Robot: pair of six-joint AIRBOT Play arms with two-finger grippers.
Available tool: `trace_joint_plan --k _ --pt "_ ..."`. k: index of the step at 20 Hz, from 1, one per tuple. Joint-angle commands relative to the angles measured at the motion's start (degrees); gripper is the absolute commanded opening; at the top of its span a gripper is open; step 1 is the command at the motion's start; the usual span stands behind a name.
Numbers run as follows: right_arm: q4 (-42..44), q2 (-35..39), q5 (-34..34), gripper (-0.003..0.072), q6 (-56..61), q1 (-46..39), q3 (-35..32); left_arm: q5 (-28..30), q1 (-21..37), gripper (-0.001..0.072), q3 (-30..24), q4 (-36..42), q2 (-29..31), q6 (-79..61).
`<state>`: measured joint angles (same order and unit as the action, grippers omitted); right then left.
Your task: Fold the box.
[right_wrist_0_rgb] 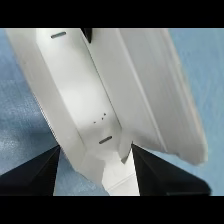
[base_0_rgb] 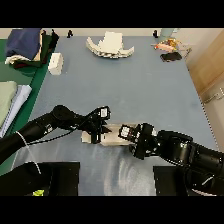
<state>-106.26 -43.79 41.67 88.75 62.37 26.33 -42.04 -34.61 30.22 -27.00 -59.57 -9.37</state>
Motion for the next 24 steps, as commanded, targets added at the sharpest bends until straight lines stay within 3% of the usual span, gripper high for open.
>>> trace_joint_plan --k 1,8,10,13,16,18,24 --pt "-1.79 0.24 1.14 0.0718 2.75 -0.02 0.04 0.02 -0.02 0.0015 0.02 -0.02 0.04 -0.02" --pt "0.98 0.31 -0.90 0.0720 -3.82 -5.68 0.02 0.02 -0.02 0.0014 0.02 -0.02 0.04 -0.02" --pt "8.35 0.31 -3.28 0.0720 -13.29 -10.16 0.02 0.02 -0.02 0.0015 0.02 -0.02 0.04 -0.02" --pt "30.60 0.13 -3.23 0.0720 -43.43 -20.09 0.02 0.02 -0.02 0.0015 0.02 -0.02 0.04 -0.02" --pt "55.89 -2.67 4.04 0.0720 -74.66 -32.98 0.04 0.02 -0.02 0.0015 0.02 -0.02 0.04 -0.02" --pt "66.27 -6.73 9.46 0.0720 -89.92 -39.69 0.15 0.02 -0.02 0.0015 0.02 -0.02 0.04 -0.02" --pt "69.61 -19.02 15.08 0.0720 -96.26 -43.17 4.61 0.02 -0.02 0.0015 0.02 -0.02 0.04 -0.02"
